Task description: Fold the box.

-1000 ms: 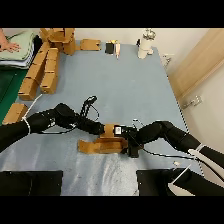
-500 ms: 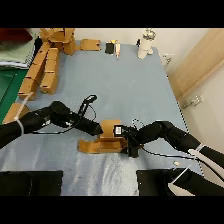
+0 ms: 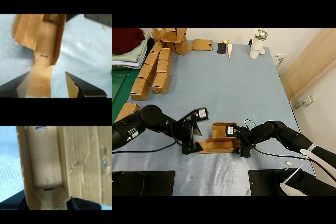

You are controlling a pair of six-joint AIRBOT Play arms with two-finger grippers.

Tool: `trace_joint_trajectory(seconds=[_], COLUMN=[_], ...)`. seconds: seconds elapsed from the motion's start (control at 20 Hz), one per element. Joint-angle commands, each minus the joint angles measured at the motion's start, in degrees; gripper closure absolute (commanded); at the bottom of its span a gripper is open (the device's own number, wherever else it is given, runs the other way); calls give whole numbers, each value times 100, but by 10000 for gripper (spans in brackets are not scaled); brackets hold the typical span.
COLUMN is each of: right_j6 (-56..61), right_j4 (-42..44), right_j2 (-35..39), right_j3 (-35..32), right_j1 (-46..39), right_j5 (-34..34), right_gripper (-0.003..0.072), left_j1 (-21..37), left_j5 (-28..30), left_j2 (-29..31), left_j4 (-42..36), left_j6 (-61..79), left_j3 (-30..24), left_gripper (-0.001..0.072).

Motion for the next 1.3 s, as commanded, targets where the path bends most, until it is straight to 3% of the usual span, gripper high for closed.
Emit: trace_joint_trajectory(seconds=[0.0,0.15,0.45,0.85,0.95,1.25], right_j6=[0,0,0,0,0,0], right_j4=[2,0,0,2,0,2], right_j2=[4,4,4,4,4,4], right_j3=[4,4,4,4,4,4], right_j1=[2,2,2,2,2,2], right_j5=[-7,-7,-7,-7,-7,-7], right_gripper=[181,181,181,181,182,181], left_j1=[-378,-619,-487,-682,-684,-717], left_j5=[177,922,1469,1270,1263,1364], left_j2=[-98,-435,-769,-772,-772,-931], left_j4=[380,358,352,66,24,-358], left_j6=[774,776,754,1019,1005,1001], left_j3=[-155,-157,-157,-170,-168,-170], left_gripper=[9,8,8,22,101,102])
